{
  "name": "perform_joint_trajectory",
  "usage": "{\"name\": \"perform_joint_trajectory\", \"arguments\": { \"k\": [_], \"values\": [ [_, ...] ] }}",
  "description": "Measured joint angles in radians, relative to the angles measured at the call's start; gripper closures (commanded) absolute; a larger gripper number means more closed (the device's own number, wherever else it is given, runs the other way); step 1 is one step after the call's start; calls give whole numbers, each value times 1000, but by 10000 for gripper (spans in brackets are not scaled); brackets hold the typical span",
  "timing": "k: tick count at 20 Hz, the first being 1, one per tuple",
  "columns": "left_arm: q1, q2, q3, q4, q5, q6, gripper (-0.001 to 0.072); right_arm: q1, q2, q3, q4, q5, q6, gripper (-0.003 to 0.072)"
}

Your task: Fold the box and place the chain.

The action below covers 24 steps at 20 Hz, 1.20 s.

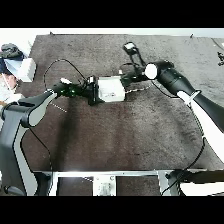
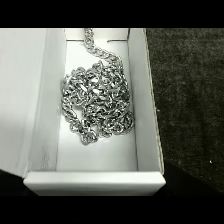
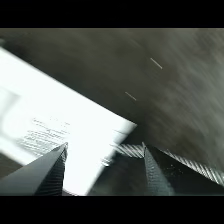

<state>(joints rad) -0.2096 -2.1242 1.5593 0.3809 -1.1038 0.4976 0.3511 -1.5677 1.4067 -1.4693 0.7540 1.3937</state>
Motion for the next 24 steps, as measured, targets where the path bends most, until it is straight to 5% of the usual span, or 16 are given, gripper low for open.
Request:
{"name": "perform_joint_trajectory", "arguments": {
  "k": [9, 11, 19, 21, 23, 24],
  "values": [
    [0, 0, 0, 0, 0, 0, 354, -280, -7, -265, 152, -172, 189, 164],
    [0, 0, 0, 0, 0, 0, 354, -298, -25, -285, 198, -229, 203, 288],
    [0, 0, 0, 0, 0, 0, 354, -308, -134, -287, 386, -458, 221, 291],
    [0, 0, 0, 0, 0, 0, 354, -308, -145, -286, 407, -495, 222, 532],
    [0, 0, 0, 0, 0, 0, 354, -310, -153, -285, 422, -516, 224, 541],
    [0, 0, 0, 0, 0, 0, 354, -309, -157, -284, 430, -528, 224, 672]
  ]
}}
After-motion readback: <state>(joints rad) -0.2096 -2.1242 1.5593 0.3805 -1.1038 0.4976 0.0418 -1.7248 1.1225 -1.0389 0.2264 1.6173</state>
